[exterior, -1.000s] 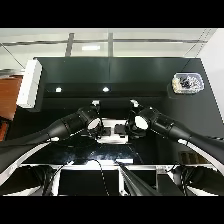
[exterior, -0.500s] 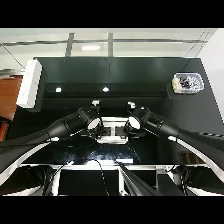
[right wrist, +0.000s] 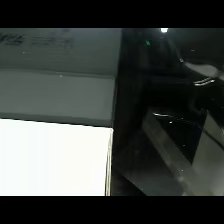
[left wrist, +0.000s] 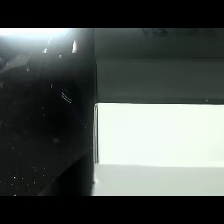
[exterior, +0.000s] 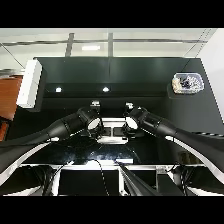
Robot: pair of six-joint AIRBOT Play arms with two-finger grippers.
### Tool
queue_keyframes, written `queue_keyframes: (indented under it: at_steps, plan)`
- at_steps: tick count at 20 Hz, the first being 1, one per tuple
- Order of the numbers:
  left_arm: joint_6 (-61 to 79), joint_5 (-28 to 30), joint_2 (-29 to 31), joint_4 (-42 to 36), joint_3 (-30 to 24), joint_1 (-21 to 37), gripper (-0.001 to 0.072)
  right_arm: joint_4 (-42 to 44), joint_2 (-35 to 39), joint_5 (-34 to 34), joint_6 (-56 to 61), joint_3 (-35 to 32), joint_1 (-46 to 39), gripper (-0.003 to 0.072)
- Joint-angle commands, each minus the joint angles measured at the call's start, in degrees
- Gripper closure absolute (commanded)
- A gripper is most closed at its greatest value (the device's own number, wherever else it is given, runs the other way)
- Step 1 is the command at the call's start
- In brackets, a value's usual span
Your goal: Fold the box and place the chain.
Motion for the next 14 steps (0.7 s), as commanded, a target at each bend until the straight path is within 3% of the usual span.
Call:
queue_keyframes:
  at_steps: [1, 5, 6, 7, 8, 9, 10, 12, 13, 14]
  plan:
    - [0.3, 0.1, 0.0, 0.1, 0.0, 0.0, 0.0684, -0.8, 0.1, -0.2, -0.3, 1.9, 0.1, 0.0665]
    - [0.3, 0.1, 0.0, 0.1, 0.0, 0.0, 0.0684, -0.8, 0.1, 0.2, -1.1, 2.0, 0.2, 0.0656]
    - [0.3, 0.1, 0.0, 0.1, 0.0, 0.0, 0.0684, -0.8, 0.1, 0.2, -1.1, 2.0, 0.2, 0.0496]
    - [0.3, 0.1, 0.0, 0.0, 0.0, 0.0, 0.0684, -0.8, 0.1, 0.2, -1.1, 2.0, 0.2, 0.0481]
    - [0.3, 0.1, 0.0, 0.0, 0.0, 0.0, 0.0684, -0.8, 0.1, 0.2, -1.1, 2.0, 0.2, 0.0494]
    - [0.3, 0.1, 0.0, 0.0, 0.0, 0.0, 0.0684, -0.8, 0.1, 0.2, -1.2, 2.0, 0.2, 0.0591]
    - [0.3, 0.1, 0.0, 0.0, 0.0, 0.0, 0.0684, -0.8, 0.1, 0.2, -1.2, 2.0, 0.2, 0.0630]
    - [0.3, 0.1, 0.0, 0.0, 0.0, 0.0, 0.0684, -0.8, 0.1, 0.2, -1.2, 2.0, 0.2, 0.0629]
    - [0.3, 0.1, 0.0, 0.1, 0.0, 0.0, 0.0684, -0.8, 0.1, 0.1, -1.2, 2.0, 0.1, 0.0573]
    - [0.3, 0.1, 0.0, 0.1, 0.0, 0.0, 0.0684, -0.8, 0.1, 0.5, -1.2, 2.1, -0.1, 0.0373]
